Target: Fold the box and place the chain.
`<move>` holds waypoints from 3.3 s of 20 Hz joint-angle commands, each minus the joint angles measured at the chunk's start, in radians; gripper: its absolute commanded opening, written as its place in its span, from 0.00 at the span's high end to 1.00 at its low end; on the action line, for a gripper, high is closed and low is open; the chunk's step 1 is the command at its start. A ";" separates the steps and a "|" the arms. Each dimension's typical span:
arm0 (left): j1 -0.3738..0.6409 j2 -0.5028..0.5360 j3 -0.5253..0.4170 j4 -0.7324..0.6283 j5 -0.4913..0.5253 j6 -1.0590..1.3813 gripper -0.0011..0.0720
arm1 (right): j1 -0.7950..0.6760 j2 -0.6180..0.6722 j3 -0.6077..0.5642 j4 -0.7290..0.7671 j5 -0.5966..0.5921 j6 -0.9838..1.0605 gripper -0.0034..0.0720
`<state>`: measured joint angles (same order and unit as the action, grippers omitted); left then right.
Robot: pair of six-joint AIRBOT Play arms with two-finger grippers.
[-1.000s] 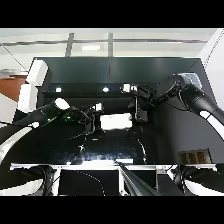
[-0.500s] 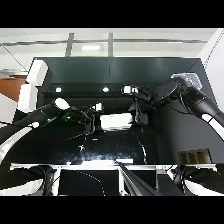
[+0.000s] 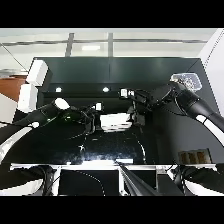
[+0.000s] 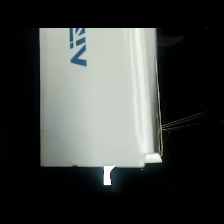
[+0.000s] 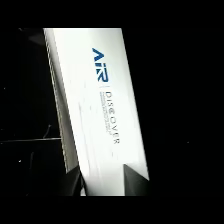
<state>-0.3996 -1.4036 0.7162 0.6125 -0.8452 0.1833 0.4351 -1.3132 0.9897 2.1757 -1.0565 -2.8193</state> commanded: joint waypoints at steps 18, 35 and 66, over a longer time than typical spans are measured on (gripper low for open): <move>-0.001 0.000 0.000 0.000 -0.002 -0.001 0.41 | 0.016 -0.002 0.004 -0.040 0.004 0.083 0.31; -0.001 0.000 0.000 0.000 -0.002 -0.001 0.41 | 0.016 -0.006 -0.011 -0.041 -0.020 0.089 0.48; -0.001 0.000 0.000 0.000 -0.002 -0.001 0.41 | 0.049 0.035 -0.019 -0.137 -0.014 0.169 0.46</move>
<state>-0.4000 -1.4036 0.7162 0.6086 -0.8478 0.1814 0.4843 -1.2922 0.9691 2.0415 -1.0710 -2.6549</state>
